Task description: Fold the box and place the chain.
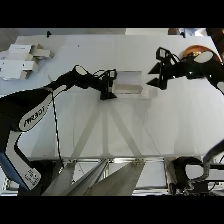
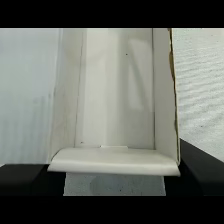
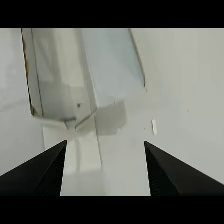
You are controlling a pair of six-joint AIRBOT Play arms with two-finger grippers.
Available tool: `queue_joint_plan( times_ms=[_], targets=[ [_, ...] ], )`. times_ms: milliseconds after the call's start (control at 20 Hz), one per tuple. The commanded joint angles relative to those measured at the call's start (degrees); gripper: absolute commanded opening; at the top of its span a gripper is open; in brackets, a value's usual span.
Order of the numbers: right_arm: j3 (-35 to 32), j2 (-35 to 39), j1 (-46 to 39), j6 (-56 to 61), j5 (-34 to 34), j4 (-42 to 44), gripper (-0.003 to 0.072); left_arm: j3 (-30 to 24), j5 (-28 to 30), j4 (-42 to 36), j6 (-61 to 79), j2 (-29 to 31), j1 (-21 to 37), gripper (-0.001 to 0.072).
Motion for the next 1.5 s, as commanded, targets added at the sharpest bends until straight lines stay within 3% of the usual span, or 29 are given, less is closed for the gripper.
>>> queue_joint_plan(
  times_ms=[0,150,550,800,900,1050,1200,1450],
  targets=[
    [0.0,-2.4,-0.2,-0.5,0.2,-5.8,0.0568,0.0,0.0,0.0,0.0,0.0,0.0,0.0281],
    [0.0,-6.6,1.9,-0.5,2.7,-7.3,0.0549,0.0,0.0,0.0,0.0,0.0,0.0,0.0281],
    [0.0,-8.9,5.4,-0.5,-0.9,-6.1,0.0536,0.0,0.0,0.0,0.0,0.0,0.0,0.0281],
    [0.0,-9.4,5.6,-0.5,-3.2,0.0,0.0535,0.0,0.0,0.0,0.0,0.0,0.0,0.0281],
    [0.0,-9.4,5.9,-0.5,-3.1,0.5,0.042,0.0,0.0,0.0,0.0,0.0,0.0,0.0281],
    [0.0,-9.4,6.3,-0.5,-1.0,0.3,0.0409,0.0,0.0,0.0,0.0,0.0,0.0,0.0281],
    [0.0,-9.4,6.3,-0.5,2.0,0.3,0.0303,0.0,0.0,0.0,0.0,0.0,0.0,0.0281],
    [0.0,-9.4,6.3,-0.5,1.9,2.3,0.0297,0.0,0.0,0.0,0.0,0.0,0.0,0.0281]
  ],
)
